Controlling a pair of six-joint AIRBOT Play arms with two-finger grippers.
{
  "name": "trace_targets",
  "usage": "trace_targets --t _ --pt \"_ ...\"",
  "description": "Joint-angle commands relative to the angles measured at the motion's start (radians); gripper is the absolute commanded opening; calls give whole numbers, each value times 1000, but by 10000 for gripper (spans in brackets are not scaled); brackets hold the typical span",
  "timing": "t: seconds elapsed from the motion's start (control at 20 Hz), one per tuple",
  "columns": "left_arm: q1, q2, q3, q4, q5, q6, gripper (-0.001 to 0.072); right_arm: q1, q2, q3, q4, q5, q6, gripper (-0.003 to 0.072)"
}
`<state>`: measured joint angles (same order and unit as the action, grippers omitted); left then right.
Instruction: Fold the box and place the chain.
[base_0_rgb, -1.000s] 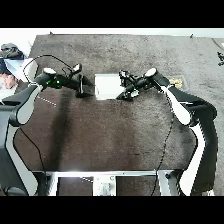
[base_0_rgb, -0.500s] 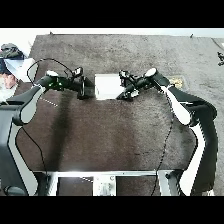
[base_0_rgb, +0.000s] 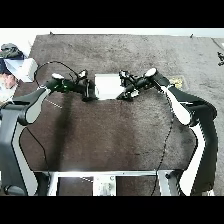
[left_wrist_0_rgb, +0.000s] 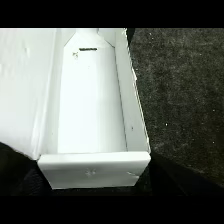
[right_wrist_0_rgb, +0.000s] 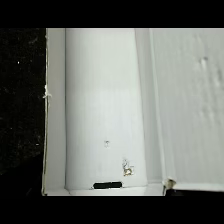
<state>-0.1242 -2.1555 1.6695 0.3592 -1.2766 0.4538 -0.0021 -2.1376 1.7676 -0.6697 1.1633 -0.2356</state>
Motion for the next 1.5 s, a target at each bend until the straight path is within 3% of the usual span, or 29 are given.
trace_targets --t 0.0,0.2,0.6,1.1,1.25,1.45 --pt "-6 -13 0 -3 29 2 720 0 0 0 0 0 0 270" --pt "-17 -13 0 -48 28 24 720 0 0 0 0 0 0 269" --pt "-37 -13 1 33 64 -34 719 0 0 0 0 0 0 269" --pt "-37 -7 37 9 61 -44 719 0 0 0 0 0 0 269" --pt "-42 -7 37 105 63 -82 719 0 0 0 0 0 0 269" --pt "-52 -7 37 43 64 -60 719 0 0 0 0 0 0 269"
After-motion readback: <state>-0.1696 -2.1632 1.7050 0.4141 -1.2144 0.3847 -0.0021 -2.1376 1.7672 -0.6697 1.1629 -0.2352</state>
